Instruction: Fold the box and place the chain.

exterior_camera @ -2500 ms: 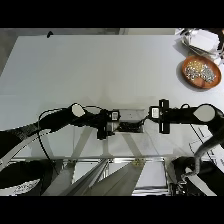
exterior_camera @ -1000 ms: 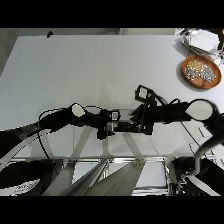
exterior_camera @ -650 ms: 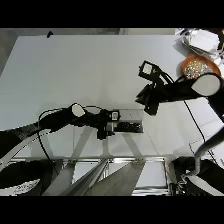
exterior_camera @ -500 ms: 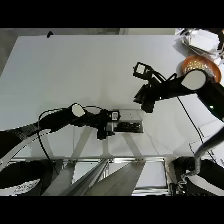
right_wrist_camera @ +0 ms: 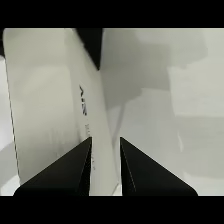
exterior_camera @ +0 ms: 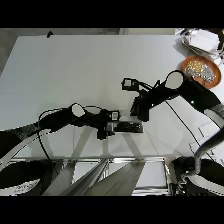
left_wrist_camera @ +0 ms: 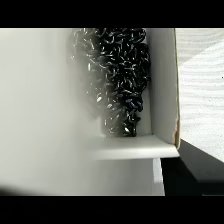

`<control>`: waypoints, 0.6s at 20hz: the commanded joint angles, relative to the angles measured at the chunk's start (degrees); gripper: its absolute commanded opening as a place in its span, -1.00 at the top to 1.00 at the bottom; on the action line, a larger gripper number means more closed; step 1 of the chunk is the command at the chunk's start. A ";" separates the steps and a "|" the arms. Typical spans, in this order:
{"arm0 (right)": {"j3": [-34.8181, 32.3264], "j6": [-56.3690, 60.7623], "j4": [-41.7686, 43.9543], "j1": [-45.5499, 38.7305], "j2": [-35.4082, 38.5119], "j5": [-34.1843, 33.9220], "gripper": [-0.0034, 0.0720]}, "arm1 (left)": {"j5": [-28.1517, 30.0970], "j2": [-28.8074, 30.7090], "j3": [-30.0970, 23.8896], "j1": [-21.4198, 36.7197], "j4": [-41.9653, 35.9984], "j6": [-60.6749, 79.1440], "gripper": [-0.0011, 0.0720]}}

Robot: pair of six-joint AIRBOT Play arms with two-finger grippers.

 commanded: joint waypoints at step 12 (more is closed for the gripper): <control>-4.04 3.96 -5.64 8.46 3.65 -1.07 0.03 | 0.00 -0.04 -0.02 -0.02 0.00 0.00 0.12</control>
